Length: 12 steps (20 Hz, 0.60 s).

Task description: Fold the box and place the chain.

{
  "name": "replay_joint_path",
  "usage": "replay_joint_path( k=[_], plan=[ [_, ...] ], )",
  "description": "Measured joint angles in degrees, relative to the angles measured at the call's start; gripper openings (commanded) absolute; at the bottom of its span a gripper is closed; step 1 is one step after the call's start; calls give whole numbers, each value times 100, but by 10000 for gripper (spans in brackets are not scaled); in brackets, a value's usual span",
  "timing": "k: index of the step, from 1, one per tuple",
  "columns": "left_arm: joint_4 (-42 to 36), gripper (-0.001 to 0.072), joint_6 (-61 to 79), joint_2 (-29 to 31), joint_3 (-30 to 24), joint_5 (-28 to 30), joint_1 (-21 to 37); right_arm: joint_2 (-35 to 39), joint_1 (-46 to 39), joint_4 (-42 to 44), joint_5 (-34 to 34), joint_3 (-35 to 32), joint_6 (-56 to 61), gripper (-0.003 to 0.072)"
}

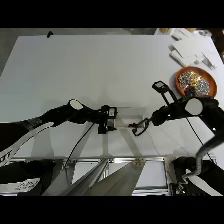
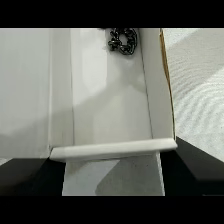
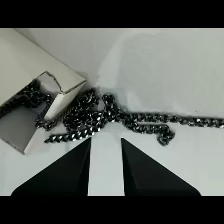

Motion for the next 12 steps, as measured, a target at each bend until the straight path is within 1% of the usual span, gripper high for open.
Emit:
replay_joint_path(
  k=[2, 4, 12],
  plan=[
    [-2, 9, -2, 0, 0, 0, 0, -258, 50, -42, -151, -17, 66, 217],
    [-2, 9, 0, 0, 0, 0, 0, -461, 81, -59, -273, -22, 81, 170],
    [-2, 9, 0, 0, 0, 0, 0, -920, 136, -46, -651, -31, 120, 169]
  ],
)
